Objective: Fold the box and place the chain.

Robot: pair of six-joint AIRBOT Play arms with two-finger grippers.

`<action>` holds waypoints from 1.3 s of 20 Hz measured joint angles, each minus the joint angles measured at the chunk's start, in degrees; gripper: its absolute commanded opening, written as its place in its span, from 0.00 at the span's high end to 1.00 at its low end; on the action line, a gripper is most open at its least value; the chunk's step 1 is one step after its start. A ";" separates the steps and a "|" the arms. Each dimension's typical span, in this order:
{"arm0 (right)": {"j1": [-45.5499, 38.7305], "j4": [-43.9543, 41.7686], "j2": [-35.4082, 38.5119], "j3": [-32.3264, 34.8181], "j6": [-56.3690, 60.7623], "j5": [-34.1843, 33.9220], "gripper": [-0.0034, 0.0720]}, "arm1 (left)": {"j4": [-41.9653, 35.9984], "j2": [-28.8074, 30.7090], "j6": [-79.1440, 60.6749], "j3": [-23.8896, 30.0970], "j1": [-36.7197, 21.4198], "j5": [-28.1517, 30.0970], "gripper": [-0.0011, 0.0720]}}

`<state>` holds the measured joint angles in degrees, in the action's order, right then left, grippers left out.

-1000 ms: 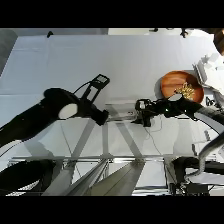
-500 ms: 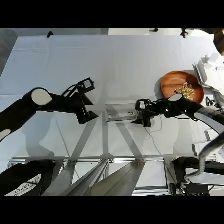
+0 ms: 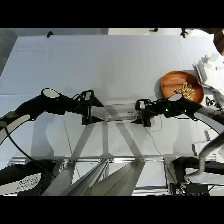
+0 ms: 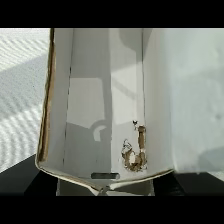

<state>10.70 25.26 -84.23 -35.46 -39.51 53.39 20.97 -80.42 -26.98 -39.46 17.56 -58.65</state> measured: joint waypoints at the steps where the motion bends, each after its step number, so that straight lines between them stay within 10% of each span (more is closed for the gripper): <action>1: 0.00 0.00 0.00 0.00 0.00 0.00 0.26 | -1.03 -0.63 -1.66 0.00 0.26 0.28 0.03; 26: -0.07 0.22 0.00 0.00 0.00 -0.39 0.26 | -4.20 -2.91 -5.77 0.00 4.31 4.15 0.04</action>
<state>10.63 25.47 -84.23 -35.46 -39.51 52.99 16.78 -83.33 -32.75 -39.46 21.87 -54.50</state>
